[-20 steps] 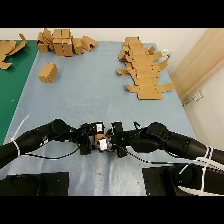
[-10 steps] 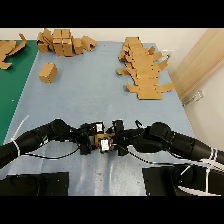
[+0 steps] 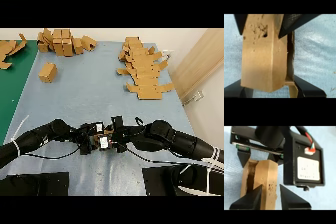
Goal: Fold the box.
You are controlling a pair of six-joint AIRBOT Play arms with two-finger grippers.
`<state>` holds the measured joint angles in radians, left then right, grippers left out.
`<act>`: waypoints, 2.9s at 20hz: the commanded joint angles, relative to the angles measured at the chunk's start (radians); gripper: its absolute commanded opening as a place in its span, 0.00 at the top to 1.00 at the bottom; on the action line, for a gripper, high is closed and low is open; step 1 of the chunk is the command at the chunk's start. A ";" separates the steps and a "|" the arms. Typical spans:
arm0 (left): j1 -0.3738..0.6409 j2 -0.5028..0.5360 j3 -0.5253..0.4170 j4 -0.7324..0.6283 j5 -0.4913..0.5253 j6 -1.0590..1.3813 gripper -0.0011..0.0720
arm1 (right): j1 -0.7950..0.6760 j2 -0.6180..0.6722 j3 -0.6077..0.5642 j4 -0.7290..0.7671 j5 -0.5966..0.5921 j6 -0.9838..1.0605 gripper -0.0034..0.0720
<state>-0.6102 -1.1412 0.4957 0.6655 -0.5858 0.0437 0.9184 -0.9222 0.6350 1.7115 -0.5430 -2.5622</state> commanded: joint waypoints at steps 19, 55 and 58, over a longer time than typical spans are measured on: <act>0.001 0.000 0.000 0.000 0.001 0.000 0.34 | 0.038 -0.007 0.001 0.058 -0.088 0.007 0.95; 0.001 0.000 0.000 0.000 0.000 0.000 0.34 | 0.037 -0.003 -0.023 0.101 -0.113 0.007 0.82; 0.001 0.000 0.000 0.000 0.000 0.000 0.34 | 0.037 0.005 -0.023 0.101 -0.113 0.010 0.65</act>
<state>-0.6102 -1.1412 0.4957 0.6655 -0.5858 0.0437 0.9550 -0.9283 0.6113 1.8133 -0.6628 -2.5553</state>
